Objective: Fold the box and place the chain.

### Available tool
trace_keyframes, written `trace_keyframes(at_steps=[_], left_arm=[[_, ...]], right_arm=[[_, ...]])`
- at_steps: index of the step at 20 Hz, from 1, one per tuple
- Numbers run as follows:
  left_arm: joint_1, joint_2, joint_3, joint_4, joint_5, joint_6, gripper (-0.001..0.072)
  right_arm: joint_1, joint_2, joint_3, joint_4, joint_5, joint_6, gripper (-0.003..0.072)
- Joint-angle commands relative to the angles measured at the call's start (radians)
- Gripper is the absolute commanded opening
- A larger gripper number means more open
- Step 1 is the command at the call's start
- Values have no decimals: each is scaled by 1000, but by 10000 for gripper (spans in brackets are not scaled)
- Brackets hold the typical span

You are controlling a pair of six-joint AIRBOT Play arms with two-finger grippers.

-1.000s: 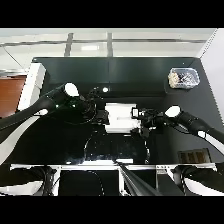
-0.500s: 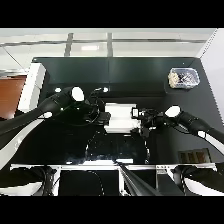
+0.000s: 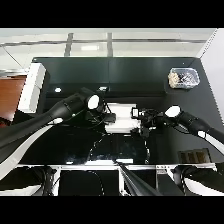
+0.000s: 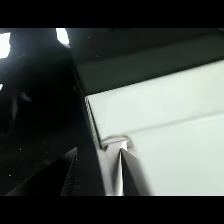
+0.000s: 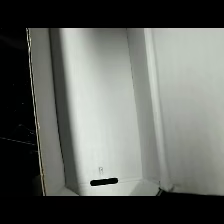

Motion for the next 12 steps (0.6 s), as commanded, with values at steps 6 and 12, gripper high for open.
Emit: trace_keyframes(at_steps=[6,12], left_arm=[[-79,-90,71,144,-111,-245,328],[-79,-92,71,166,-66,-317,328]], right_arm=[[1,-1,0,0,0,0,178],[1,-1,0,0,0,0,178]])
